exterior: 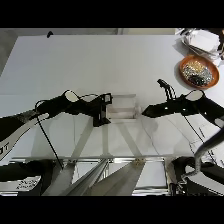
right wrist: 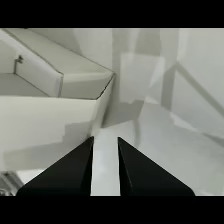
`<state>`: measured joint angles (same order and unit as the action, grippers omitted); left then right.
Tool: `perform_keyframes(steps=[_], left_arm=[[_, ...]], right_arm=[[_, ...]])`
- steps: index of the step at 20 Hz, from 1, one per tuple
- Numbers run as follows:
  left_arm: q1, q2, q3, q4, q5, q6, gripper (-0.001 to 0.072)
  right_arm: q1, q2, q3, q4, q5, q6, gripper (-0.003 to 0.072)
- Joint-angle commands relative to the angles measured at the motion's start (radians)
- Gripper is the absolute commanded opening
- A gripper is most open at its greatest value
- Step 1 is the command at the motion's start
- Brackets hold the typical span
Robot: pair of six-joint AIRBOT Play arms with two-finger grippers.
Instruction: Fold the box and place the chain.
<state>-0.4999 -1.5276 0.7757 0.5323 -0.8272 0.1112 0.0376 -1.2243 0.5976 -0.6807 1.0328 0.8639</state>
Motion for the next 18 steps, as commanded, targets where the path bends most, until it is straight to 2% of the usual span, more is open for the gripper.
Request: perform_keyframes(steps=[1,3,5,7,9,14,18], left_arm=[[0.000,0.000,0.000,0.000,0.000,0.000,0.0432],[0.000,0.000,0.000,0.000,0.000,0.000,0.0432],[0.000,0.000,0.000,0.000,0.000,0.000,0.0432],[0.000,0.000,0.000,0.000,0.000,0.000,0.0432],[0.000,0.000,0.000,0.000,0.000,0.000,0.0432],[0.000,0.000,0.000,0.000,0.000,0.000,0.0432],[0.000,0.000,0.000,0.000,0.000,0.000,0.0432]], right_arm=[[0.001,0.027,0.000,0.036,0.035,-0.009,0.0204],[0.001,0.043,0.000,0.039,0.048,-0.009,0.0228],[0.001,0.058,0.000,0.050,0.055,-0.008,0.0351],[0.019,0.058,0.000,0.067,0.055,-0.009,0.0356],[0.074,0.057,0.000,0.034,0.020,-0.006,0.0453],[0.196,0.053,0.005,0.001,-0.154,0.111,0.0465],[0.282,0.052,0.041,-0.215,-0.212,0.286,0.0466]])
